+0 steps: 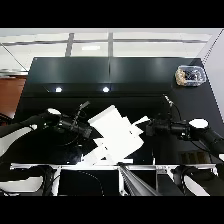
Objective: Fold the box and place the chain.
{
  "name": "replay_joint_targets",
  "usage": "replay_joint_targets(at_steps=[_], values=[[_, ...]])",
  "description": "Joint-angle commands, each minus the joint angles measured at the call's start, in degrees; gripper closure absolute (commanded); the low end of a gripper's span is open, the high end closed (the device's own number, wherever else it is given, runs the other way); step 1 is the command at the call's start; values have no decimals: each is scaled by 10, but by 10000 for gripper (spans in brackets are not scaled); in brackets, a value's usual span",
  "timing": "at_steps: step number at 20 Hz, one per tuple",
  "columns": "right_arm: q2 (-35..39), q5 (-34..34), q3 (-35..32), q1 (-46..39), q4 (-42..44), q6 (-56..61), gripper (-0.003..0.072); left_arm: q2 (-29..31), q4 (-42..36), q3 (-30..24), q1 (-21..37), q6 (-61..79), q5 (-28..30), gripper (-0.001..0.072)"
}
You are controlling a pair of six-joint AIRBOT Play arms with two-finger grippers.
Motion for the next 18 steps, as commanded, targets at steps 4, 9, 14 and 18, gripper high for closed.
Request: replay_joint_targets(at_steps=[4,9,14,18], values=[[1,52,24,-43,-80,40,-19,-1,17,28,-2,0,-20,684],[2,120,157,-156,-216,61,-20,10,121,108,-9,0,-75,687],[2,122,247,-188,-241,59,-19,99,263,157,-97,38,61,689],[1,136,247,-140,-313,47,-29,166,352,110,-186,85,234,686]])
